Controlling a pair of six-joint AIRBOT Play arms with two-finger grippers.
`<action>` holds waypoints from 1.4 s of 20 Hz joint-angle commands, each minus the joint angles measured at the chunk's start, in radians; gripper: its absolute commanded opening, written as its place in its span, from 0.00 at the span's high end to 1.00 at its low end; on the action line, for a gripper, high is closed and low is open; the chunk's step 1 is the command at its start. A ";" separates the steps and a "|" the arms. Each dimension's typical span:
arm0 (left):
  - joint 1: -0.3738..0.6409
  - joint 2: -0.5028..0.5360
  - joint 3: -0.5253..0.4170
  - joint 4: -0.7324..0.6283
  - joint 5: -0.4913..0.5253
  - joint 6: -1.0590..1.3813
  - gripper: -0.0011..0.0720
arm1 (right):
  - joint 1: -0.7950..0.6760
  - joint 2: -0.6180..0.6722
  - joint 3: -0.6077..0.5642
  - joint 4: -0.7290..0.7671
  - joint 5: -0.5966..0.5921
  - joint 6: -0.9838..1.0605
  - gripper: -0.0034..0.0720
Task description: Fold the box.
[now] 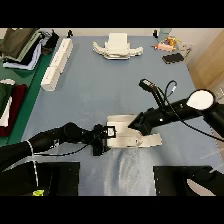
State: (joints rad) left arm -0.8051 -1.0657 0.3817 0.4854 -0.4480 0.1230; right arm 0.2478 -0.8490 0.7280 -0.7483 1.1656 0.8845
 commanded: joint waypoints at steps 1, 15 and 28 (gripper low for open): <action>0.001 0.000 0.000 0.000 0.000 0.000 0.43 | -0.001 0.149 -0.084 -0.137 0.068 -0.055 0.95; 0.001 0.000 0.000 0.000 0.000 0.000 0.43 | 0.030 0.018 -0.262 -0.338 -0.226 -0.541 0.08; 0.001 0.000 0.000 0.000 0.000 0.000 0.43 | 0.050 -0.036 -0.262 -0.224 -0.258 -0.597 0.67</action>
State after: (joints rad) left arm -0.8051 -1.0657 0.3817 0.4854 -0.4480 0.1226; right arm 0.2874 -0.8825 0.4664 -0.9997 0.9077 0.2920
